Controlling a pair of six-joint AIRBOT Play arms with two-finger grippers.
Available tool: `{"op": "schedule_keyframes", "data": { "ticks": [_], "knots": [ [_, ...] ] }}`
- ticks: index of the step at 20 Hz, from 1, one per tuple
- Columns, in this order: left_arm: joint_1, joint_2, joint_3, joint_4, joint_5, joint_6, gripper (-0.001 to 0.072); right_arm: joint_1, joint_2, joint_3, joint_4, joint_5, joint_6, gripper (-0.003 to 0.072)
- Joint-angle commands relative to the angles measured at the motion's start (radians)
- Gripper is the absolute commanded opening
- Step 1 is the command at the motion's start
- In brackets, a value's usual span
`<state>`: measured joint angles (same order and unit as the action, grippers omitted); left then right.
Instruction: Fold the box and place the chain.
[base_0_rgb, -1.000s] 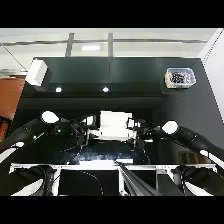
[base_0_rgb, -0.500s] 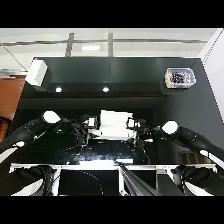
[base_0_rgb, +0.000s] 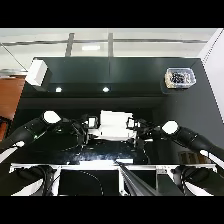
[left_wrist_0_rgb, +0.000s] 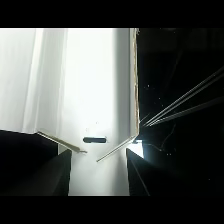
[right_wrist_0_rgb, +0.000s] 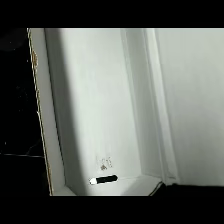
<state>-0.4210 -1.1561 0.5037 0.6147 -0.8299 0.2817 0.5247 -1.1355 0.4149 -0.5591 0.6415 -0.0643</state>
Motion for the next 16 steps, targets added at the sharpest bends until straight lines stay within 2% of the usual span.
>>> {"op": "schedule_keyframes", "data": {
  "ticks": [1,5,8,10,12,16],
  "knots": [
    [-0.013,0.000,0.001,0.049,0.038,0.003,0.0429,0.001,-0.001,-0.001,0.000,0.000,0.000,0.0485],
    [-0.042,0.000,0.001,0.042,0.057,0.003,0.0425,0.001,-0.001,-0.001,0.000,0.000,0.000,0.0485],
    [-0.064,0.000,0.001,-0.008,0.091,0.003,0.0349,0.001,-0.001,-0.001,0.000,0.000,0.000,0.0486],
    [-0.067,0.000,0.001,-0.047,0.090,0.003,0.0347,0.001,-0.001,-0.001,0.000,0.000,0.000,0.0485],
    [-0.066,0.000,0.001,-0.078,0.094,0.003,0.0220,0.001,-0.001,-0.001,0.000,0.000,0.000,0.0485],
    [-0.066,-0.007,0.000,-0.150,0.085,0.002,0.0220,0.001,-0.001,-0.001,0.000,0.000,0.000,0.0485]
  ]
}}
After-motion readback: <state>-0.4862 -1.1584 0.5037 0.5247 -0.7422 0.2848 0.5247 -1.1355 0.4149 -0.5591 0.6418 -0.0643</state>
